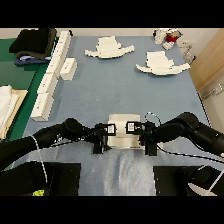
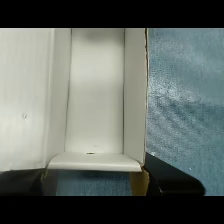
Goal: Fold the box.
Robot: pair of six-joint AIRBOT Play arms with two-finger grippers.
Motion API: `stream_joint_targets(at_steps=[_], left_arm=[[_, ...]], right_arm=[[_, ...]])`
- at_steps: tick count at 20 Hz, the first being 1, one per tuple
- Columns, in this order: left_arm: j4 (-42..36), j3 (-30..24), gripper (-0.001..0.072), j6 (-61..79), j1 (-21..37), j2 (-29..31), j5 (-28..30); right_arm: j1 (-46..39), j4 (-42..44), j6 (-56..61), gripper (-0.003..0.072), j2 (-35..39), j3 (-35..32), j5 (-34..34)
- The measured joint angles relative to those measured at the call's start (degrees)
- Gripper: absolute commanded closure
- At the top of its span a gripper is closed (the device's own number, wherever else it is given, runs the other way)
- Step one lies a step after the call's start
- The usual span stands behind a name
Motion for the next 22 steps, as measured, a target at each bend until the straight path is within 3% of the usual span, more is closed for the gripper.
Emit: stream_joint_targets(at_steps=[4,5,6,7,8,11,12,15,16,18,22], left_arm=[[0.0,0.0,0.0113,0.0,0.0,0.0,0.0],[0.0,0.0,0.0113,0.0,0.0,0.0,0.0],[0.0,0.0,0.0113,0.0,0.0,0.0,0.0],[0.0,0.0,0.0113,0.0,0.0,0.0,0.0],[0.0,0.0,0.0113,0.0,0.0,0.0,-0.2],[0.0,0.0,0.0113,0.0,0.0,0.0,-0.2],[0.0,0.0,0.0113,0.0,0.0,0.0,-0.2],[0.0,0.0,0.0113,0.0,0.0,0.0,-0.1],[0.0,0.0,0.0113,0.0,0.0,0.0,-0.1],[0.0,0.0,0.0113,0.0,0.0,0.0,-0.1],[-0.1,0.0,0.0113,-0.1,0.0,0.0,0.2]], right_arm=[[0.2,1.1,-0.7,0.0523,0.0,-0.5,2.0],[0.3,1.6,-1.0,0.0428,-0.1,-0.7,2.4],[0.3,2.2,-1.3,0.0227,-0.2,-1.0,2.7],[0.3,2.7,-1.5,0.012,-0.2,-1.3,3.0],[0.3,3.0,-1.7,0.009,-0.2,-1.5,3.2],[0.2,3.8,-1.9,0.0096,-0.3,-1.9,3.7],[0.2,3.9,-2.0,0.0117,-0.3,-1.9,3.8],[0.2,4.0,-1.1,0.0423,0.0,-1.9,2.9],[0.2,3.9,-0.7,0.0427,0.0,-1.9,2.6],[0.2,1.2,5.1,0.068,0.7,-1.3,-0.5],[0.2,-7.9,24.5,0.068,1.8,1.4,-8.6]])
